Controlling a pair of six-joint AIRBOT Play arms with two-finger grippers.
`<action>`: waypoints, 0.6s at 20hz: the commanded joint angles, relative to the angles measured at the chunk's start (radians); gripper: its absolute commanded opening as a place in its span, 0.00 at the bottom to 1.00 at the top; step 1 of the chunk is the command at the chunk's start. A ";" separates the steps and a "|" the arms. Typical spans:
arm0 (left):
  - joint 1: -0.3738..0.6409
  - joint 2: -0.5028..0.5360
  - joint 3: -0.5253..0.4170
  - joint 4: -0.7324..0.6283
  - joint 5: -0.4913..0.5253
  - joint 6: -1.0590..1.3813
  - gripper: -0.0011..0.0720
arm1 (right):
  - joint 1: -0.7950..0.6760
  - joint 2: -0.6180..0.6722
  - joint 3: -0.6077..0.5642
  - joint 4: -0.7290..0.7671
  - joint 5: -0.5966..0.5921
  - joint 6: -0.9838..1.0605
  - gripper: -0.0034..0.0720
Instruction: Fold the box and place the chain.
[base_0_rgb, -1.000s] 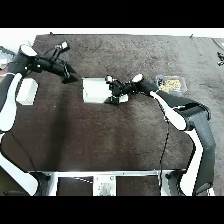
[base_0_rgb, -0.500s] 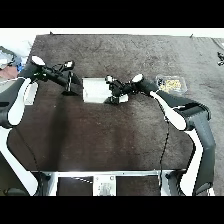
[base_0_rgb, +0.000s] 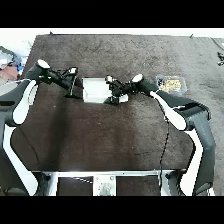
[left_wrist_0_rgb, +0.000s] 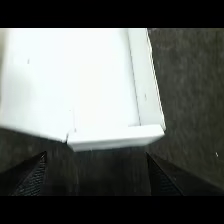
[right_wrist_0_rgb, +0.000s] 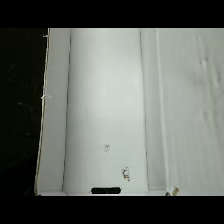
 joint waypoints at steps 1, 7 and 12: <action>-0.013 -0.022 0.000 -0.045 -0.018 0.010 1.00 | -0.001 0.000 0.000 0.000 0.000 0.000 0.67; -0.015 -0.027 0.000 -0.019 -0.058 0.008 1.00 | -0.001 0.000 0.000 0.000 0.000 0.000 0.67; -0.017 -0.028 0.000 -0.027 -0.058 0.008 1.00 | -0.001 0.000 0.000 0.000 0.000 0.000 0.67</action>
